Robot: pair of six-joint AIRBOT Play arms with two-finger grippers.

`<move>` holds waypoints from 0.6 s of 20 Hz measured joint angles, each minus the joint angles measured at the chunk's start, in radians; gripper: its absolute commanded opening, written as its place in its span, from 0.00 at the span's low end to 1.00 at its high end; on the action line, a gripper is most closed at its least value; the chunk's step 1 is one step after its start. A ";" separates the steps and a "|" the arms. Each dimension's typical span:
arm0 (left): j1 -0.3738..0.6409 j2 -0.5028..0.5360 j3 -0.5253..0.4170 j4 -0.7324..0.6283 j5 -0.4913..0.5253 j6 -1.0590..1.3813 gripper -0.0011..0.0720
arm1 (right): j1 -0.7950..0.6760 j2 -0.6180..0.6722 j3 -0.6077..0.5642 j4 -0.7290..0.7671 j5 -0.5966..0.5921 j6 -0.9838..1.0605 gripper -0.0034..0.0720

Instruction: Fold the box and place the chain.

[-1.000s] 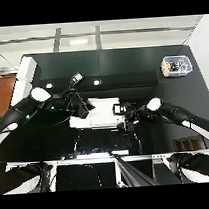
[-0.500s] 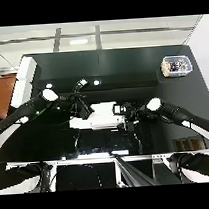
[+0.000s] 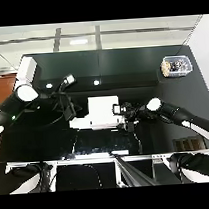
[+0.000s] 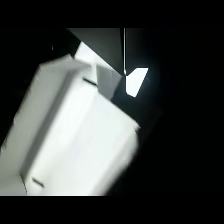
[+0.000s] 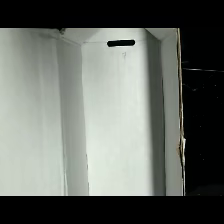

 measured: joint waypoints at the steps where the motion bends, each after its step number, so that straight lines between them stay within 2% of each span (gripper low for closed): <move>1: 0.001 0.014 -0.027 0.004 -0.030 0.060 0.86 | 0.000 0.000 0.000 0.000 0.000 0.000 0.58; 2: -0.005 0.024 -0.053 0.005 -0.043 0.130 0.99 | 0.000 0.000 0.000 0.000 0.000 0.000 0.58; 4: -0.030 0.034 -0.094 0.010 -0.025 0.253 0.99 | 0.000 0.000 0.000 0.000 0.000 0.000 0.58; 7: -0.073 0.028 -0.124 0.010 0.062 0.359 0.99 | 0.000 0.000 0.000 0.000 0.000 0.000 0.58; 10: -0.099 -0.008 -0.134 0.000 0.135 0.407 0.92 | 0.000 0.000 0.000 0.000 0.000 0.000 0.58; 12: -0.107 -0.031 -0.137 -0.003 0.157 0.423 0.76 | 0.000 0.000 0.000 0.000 0.000 0.000 0.58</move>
